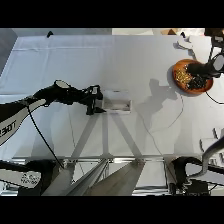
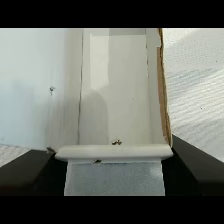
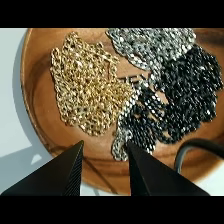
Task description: Fold the box and place the chain.
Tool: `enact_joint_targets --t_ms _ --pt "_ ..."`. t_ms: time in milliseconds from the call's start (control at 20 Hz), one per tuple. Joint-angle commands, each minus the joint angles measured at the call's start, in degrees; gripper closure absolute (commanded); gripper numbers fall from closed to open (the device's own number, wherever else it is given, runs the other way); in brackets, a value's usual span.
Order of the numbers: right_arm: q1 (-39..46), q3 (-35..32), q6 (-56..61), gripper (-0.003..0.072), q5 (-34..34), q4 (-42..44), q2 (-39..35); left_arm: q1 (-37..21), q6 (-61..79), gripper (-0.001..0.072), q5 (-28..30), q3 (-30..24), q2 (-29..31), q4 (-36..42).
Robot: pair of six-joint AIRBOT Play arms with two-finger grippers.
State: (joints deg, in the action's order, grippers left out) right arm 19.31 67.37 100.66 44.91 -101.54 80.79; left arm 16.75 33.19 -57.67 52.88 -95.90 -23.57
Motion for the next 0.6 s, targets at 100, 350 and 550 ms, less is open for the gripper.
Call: enact_joint_targets --t_ms 100,350,550 --pt "0.04 0.07 -2.16 0.0408 -5.55 0.28 4.15 -0.04 0.02 0.0392 0.0 0.0 0.02 -0.02" --pt "0.04 0.07 -2.21 0.0408 -7.04 0.72 4.66 -0.04 0.02 0.0392 0.0 0.0 0.02 -0.02" --pt "0.04 0.07 -2.21 0.0407 -6.56 0.92 8.63 -0.04 0.02 0.0392 0.0 0.0 0.02 -0.02"
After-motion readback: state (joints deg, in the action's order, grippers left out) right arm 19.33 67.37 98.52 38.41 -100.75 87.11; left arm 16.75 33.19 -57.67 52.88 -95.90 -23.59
